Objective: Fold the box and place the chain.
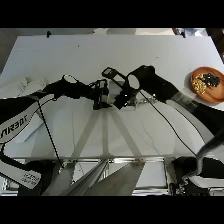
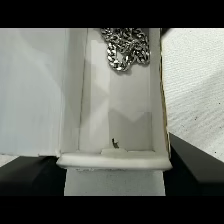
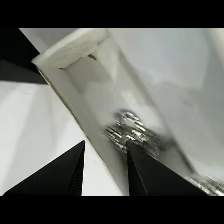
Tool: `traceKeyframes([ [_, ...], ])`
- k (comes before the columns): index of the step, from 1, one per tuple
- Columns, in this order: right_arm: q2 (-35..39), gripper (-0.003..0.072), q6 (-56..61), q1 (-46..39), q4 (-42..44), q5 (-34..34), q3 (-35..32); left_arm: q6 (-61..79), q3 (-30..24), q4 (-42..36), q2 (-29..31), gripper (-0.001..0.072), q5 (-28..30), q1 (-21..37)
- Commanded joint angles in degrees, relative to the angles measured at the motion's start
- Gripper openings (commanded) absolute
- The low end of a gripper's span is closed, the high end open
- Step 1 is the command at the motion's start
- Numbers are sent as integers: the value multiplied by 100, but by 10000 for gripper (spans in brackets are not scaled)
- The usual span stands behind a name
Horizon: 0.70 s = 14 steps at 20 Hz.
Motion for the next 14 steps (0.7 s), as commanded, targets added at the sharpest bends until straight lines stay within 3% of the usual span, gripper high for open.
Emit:
traceKeyframes([
  [1, 680, 293, 103, -291, -960, 409, 2, 0, 0, 2, 4, 300, 0, 2],
  [4, 1128, 299, 79, -979, -1322, 1027, 0, 2, 0, 2, 4, 300, 0, 2],
  [6, 1132, 393, -260, -1532, -1226, 1504, -11, 2, 0, 2, 4, 300, 0, 2],
  [7, 1102, 402, -579, -1784, -1132, 1635, -28, 2, 0, 0, 4, 300, 2, 2],
  [11, 780, 421, -1919, -2354, -688, 1585, -76, 2, 0, 2, 4, 300, 0, 2],
  [14, 286, 549, -2415, -2406, -304, 1484, -85, 2, 0, 0, 4, 300, 0, 2],
])
